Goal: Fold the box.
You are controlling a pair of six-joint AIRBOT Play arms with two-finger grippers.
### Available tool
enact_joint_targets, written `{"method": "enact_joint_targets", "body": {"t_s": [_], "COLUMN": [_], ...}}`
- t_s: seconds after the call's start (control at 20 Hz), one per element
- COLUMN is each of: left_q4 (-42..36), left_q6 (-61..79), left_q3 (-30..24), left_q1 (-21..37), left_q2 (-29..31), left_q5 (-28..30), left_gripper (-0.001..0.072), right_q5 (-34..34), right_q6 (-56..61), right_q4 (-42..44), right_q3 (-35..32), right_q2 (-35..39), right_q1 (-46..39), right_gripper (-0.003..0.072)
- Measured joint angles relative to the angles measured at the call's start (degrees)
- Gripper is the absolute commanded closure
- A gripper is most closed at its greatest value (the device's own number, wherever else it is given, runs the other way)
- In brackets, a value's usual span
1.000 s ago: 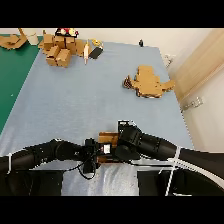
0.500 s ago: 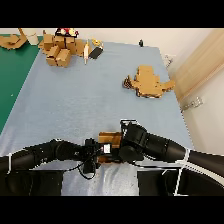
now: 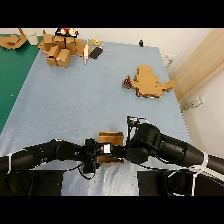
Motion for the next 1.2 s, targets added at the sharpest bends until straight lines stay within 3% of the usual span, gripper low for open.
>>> {"method": "enact_joint_targets", "body": {"t_s": [0.35, 0.45, 0.65, 0.7, 0.75, 0.8, 0.9, 1.05, 1.2], "left_q4": [0.0, 0.0, 0.0, 0.0, 0.0, 0.0, 0.0, 0.0, 0.0], "left_q6": [0.0, 0.0, 0.0, 0.0, 0.0, 0.0, 0.0, 0.0, 0.0], "left_q3": [0.0, 0.0, 0.0, 0.0, 0.0, 0.0, 0.0, 0.0, 0.0], "left_q1": [0.0, 0.0, 0.0, 0.0, 0.0, 0.0, 0.0, 0.0, 0.0], "left_q2": [0.0, 0.0, 0.0, 0.0, 0.0, 0.0, 0.0, 0.0, 0.0], "left_q5": [0.0, 0.0, 0.0, 0.0, 0.0, 0.0, 0.0, 0.0, 0.0], "left_gripper": [0.0338, 0.0339, 0.0339, 0.0338, 0.0338, 0.0339, 0.0339, 0.0339, 0.0339], "right_q5": [-0.6, -0.6, -1.5, -2.1, -2.9, -4.0, -5.7, -4.9, 3.0], "right_q6": [1.6, 1.9, 2.5, 2.8, 3.2, 3.6, 4.1, -1.4, -15.9], "right_q4": [-1.8, -2.1, -2.6, -2.9, -3.3, -3.8, -5.1, -5.2, 1.1], "right_q3": [0.0, 0.0, 0.0, 0.0, 0.0, 0.0, -0.4, -2.7, -6.1], "right_q2": [1.1, 1.2, 1.7, 2.1, 2.7, 3.4, 5.1, 7.9, 8.7], "right_q1": [-0.1, -0.1, -0.1, -0.1, -0.1, -0.2, -1.3, -8.4, -22.9], "right_gripper": [0.0349, 0.0409, 0.0411, 0.0462, 0.0612, 0.0683, 0.0684, 0.0684, 0.0684]}}
